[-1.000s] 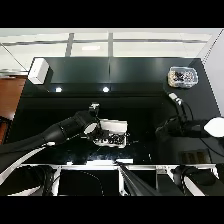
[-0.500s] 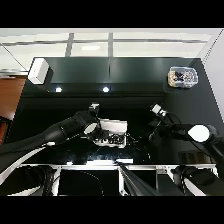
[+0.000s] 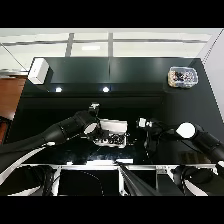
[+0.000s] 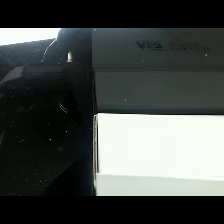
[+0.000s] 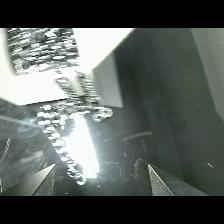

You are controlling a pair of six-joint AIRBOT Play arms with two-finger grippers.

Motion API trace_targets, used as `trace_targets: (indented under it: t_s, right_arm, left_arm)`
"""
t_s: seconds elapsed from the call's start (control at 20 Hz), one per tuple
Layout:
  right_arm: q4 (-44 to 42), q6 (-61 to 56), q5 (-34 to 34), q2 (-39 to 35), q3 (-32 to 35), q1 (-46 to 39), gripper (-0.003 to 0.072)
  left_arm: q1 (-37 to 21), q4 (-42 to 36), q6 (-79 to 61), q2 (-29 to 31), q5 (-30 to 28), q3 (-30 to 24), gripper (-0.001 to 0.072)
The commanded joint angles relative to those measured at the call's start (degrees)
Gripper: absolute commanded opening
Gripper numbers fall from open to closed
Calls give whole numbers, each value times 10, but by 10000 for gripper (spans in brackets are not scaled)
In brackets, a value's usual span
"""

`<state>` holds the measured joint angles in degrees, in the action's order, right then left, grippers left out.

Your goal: Fold the box and place the chain.

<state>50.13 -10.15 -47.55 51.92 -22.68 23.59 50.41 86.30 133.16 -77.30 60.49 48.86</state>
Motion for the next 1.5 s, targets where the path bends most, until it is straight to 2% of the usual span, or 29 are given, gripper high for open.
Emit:
trace_targets:
  t_s: [0.0,0.05,0.1,0.25,0.35,1.45]
  right_arm:
    - [-6,76,-13,23,0,22,710]
    - [-6,81,-13,29,0,33,640]
    - [-6,87,-13,35,0,45,605]
    - [-4,90,7,47,0,70,602]
    - [-2,90,13,49,0,74,480]
    - [14,91,0,65,0,73,477]
  left_arm:
    - [0,0,0,0,0,0,32]
    - [0,0,0,0,0,0,32]
    - [0,0,0,0,0,0,32]
    - [0,0,0,0,0,0,32]
    - [0,0,0,0,0,0,32]
    - [0,0,0,0,0,0,32]
